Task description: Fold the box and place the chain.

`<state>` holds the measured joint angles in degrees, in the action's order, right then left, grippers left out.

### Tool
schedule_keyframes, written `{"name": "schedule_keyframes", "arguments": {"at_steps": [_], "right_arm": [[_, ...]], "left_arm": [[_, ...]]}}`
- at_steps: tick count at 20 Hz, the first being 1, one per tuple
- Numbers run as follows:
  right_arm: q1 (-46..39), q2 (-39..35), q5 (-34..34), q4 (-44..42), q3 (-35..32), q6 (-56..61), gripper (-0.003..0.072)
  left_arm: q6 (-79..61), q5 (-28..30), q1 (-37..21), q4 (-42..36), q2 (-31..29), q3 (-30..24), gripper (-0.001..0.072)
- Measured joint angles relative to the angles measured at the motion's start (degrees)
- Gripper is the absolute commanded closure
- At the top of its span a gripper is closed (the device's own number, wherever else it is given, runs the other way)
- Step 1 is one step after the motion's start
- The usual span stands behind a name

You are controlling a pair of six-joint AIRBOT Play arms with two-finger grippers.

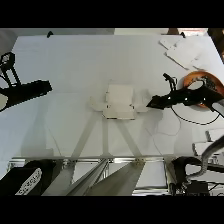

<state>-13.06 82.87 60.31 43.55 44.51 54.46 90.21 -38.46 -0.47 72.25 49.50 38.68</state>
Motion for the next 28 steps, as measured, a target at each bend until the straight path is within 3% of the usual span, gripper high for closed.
{"name": "schedule_keyframes", "arguments": {"at_steps": [8, 17, 24, 28], "right_arm": [[2.54, -2.1, -1.62, -3.74, 1.33, -8.92, 0.0679], [2.71, -18.01, -8.57, -5.01, 0.59, -13.44, 0.0681], [4.37, -27.17, -21.22, -11.85, -14.01, -18.75, 0.0681], [10.47, -28.44, -33.2, -17.97, -22.36, -21.62, 0.0681]], "left_arm": [[0.0, 0.0, 0.0, 0.0, 0.0, 0.0, 0.0702], [0.0, 0.02, 0.0, 0.0, 0.0, 0.0, 0.0702], [0.0, 0.02, 0.0, 0.0, 0.0, 0.02, 0.0702], [0.0, 0.0, 0.0, 0.0, 0.0, 0.0, 0.0702]]}}
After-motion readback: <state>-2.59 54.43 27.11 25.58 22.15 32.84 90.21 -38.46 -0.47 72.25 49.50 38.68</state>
